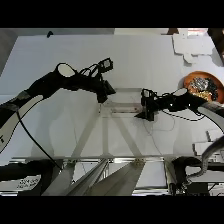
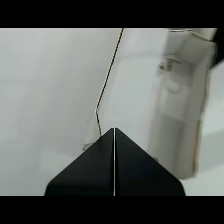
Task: Fold the box and place the chain.
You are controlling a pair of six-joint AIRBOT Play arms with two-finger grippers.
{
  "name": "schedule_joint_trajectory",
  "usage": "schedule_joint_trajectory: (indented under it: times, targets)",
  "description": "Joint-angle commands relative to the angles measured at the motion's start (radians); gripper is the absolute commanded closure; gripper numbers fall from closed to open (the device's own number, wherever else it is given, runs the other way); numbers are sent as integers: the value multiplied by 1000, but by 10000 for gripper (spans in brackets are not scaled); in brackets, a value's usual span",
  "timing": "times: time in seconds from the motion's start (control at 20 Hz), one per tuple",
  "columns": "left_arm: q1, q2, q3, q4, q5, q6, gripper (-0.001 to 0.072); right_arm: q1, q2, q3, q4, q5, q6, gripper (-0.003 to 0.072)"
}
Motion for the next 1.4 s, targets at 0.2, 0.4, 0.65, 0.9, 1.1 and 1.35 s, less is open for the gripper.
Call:
schedule_joint_trajectory:
  times: [0.2, 0.4, 0.65, 0.9, 1.1, 1.35]
  targets:
    - [5, -12, -3, 276, -259, -200, 700, 1, 0, 0, 0, 1, 0, 186]
    - [3, -85, -3, 393, -256, -335, 704, 1, 0, 0, 0, 1, 0, 186]
    - [2, -96, -3, 592, -225, -489, 704, 1, 0, 0, 0, 0, 0, 186]
    - [2, -96, -3, 531, -216, -481, 702, 1, 0, 0, 0, 0, 0, 186]
    - [2, -96, -3, 443, -199, -397, 692, 1, -1, 0, 0, 0, 0, 186]
    - [2, -95, -3, 404, -149, -291, 174, 1, 0, 0, 0, 0, 0, 186]
